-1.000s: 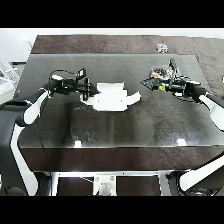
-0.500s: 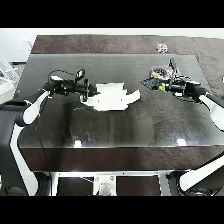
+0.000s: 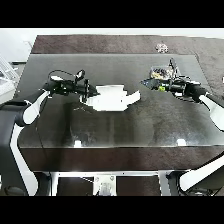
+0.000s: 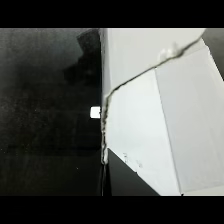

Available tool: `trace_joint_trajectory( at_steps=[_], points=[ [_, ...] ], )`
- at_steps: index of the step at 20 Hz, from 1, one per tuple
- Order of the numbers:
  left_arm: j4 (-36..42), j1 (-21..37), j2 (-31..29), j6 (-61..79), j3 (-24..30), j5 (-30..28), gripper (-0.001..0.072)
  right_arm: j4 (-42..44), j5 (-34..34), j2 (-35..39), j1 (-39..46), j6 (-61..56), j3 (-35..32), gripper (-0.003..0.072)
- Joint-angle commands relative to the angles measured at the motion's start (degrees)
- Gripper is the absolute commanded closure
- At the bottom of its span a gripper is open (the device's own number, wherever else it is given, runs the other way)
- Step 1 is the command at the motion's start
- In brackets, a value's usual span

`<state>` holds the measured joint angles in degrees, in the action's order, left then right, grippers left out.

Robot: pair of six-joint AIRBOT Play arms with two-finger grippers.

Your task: Fold the box and place the chain.

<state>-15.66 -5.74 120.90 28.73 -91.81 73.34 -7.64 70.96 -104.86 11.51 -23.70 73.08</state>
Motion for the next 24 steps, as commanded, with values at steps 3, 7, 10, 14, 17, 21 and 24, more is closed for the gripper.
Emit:
trace_joint_trajectory(
  at_steps=[3, 7, 10, 14, 17, 21, 24],
  points=[
    [0.72, 0.04, -0.02, 0.02, 0.0, 0.09, 0.0687, 2.69, 0.74, 2.16, -1.22, 6.51, -0.76, 0.0533],
    [0.76, 0.04, -0.02, 0.04, 0.0, 0.13, 0.0687, -1.53, -0.09, 12.52, -4.68, 14.67, -7.02, 0.0536],
    [0.94, 0.04, -0.02, 0.04, 0.0, 0.11, 0.0687, -7.65, -8.52, 21.7, -9.29, 21.51, -13.9, 0.0536],
    [0.94, 0.04, -0.02, 0.04, 0.0, 0.11, 0.0687, -21.42, -19.12, 25.55, -16.31, 26.58, -18.69, 0.0084],
    [0.98, 0.04, -0.02, 0.04, 0.0, 0.11, 0.0687, -24.61, -20.74, 24.7, -19.74, 31.47, -19.98, 0.0083],
    [1.09, 0.04, -0.02, 0.04, 0.0, 0.11, 0.0687, -25.44, -24.11, 21.75, -21.4, 33.94, -19.98, 0.0084],
    [1.09, 0.04, -0.02, 0.04, 0.0, 0.11, 0.0687, -25.53, -24.17, 19.21, -22.23, 36.92, -19.98, 0.0084]
  ],
)
